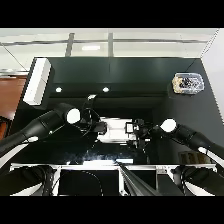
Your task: Fold the box and place the chain.
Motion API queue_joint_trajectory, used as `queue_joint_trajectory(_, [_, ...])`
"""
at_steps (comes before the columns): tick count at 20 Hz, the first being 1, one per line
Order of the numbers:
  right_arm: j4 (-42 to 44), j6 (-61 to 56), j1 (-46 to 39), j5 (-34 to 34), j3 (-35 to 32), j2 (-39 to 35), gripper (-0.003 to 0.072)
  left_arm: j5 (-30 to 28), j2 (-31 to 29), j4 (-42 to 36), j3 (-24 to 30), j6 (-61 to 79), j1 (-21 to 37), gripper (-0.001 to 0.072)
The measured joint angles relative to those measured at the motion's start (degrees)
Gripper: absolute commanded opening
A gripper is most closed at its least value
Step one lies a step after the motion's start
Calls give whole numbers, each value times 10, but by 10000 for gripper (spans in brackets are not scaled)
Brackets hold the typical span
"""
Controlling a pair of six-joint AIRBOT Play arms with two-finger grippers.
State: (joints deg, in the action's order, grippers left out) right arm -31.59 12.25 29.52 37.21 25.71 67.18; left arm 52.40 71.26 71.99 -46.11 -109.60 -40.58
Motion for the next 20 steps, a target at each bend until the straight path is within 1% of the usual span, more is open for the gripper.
queue_joint_trajectory(3, [0, 0, 0, 0, 0, 0, 234, 21, 7, 62, -18, -69, -32, 625])
queue_joint_trajectory(6, [0, 0, 0, 0, 0, 0, 234, 38, 28, 106, -35, -116, -65, 614])
queue_joint_trajectory(7, [0, 0, 0, 0, 0, 0, 234, 41, 37, 121, -39, -136, -75, 573])
queue_joint_trajectory(8, [0, 0, 0, 0, 0, 0, 234, 43, 45, 133, -41, -155, -83, 458])
queue_joint_trajectory(9, [0, 0, 0, 0, 0, 0, 234, 44, 51, 144, -43, -173, -91, 404])
queue_joint_trajectory(14, [0, 0, 0, 0, 0, 0, 234, 46, 64, 167, -48, -230, -109, 397])
queue_joint_trajectory(15, [0, 0, 0, 0, 0, 0, 234, 46, 65, 169, -48, -238, -110, 363])
queue_joint_trajectory(16, [0, 0, 0, 0, 0, 0, 234, 43, 66, 170, -48, -244, -111, 240])
queue_joint_trajectory(18, [0, 0, 0, 0, 0, 0, 234, 37, 67, 171, -49, -255, -113, 218])
queue_joint_trajectory(20, [0, 0, 0, 0, 0, 0, 234, 32, 67, 171, -49, -264, -114, 53])
